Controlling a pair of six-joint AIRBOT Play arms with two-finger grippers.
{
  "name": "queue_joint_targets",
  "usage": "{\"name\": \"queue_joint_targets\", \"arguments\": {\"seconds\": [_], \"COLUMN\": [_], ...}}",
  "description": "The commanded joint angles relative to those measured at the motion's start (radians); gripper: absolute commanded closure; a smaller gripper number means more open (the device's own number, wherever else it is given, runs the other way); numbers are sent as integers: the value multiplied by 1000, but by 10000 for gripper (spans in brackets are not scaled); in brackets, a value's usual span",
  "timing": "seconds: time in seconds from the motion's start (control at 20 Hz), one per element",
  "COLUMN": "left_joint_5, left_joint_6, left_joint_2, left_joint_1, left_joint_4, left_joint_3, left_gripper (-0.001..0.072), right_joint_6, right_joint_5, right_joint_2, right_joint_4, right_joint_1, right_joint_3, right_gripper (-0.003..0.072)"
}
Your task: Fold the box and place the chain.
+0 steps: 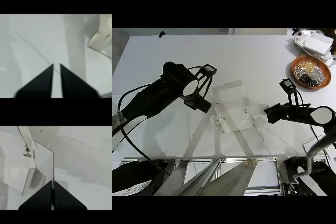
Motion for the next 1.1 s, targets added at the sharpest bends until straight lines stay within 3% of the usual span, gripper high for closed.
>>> {"name": "queue_joint_targets", "arguments": {"seconds": [0.0,0.05,0.1,0.35,0.45,0.6,0.85,1.05], "left_joint_5": [101,137,172,263,245,225,288,334], "left_joint_6": [195,249,318,1000,1201,1313,1425,1522], "left_joint_2": [8,8,8,3,-26,-113,-280,-333], "left_joint_1": [15,45,94,454,535,504,416,389], "left_joint_4": [-90,-141,-225,-962,-1128,-1195,-1322,-1419], "left_joint_3": [-10,-19,-35,-246,-303,-304,-303,-303], "left_gripper": [320,136,105,105,111,116,137,137], "right_joint_6": [1,1,0,0,0,0,0,0], "right_joint_5": [21,24,27,27,27,27,27,39], "right_joint_2": [0,0,0,0,0,0,0,0], "right_joint_4": [0,0,0,0,0,0,0,0], "right_joint_1": [2,2,2,2,2,2,2,2], "right_joint_3": [0,0,0,0,0,0,0,0], "right_gripper": [679,679,679,679,679,679,679,679]}}
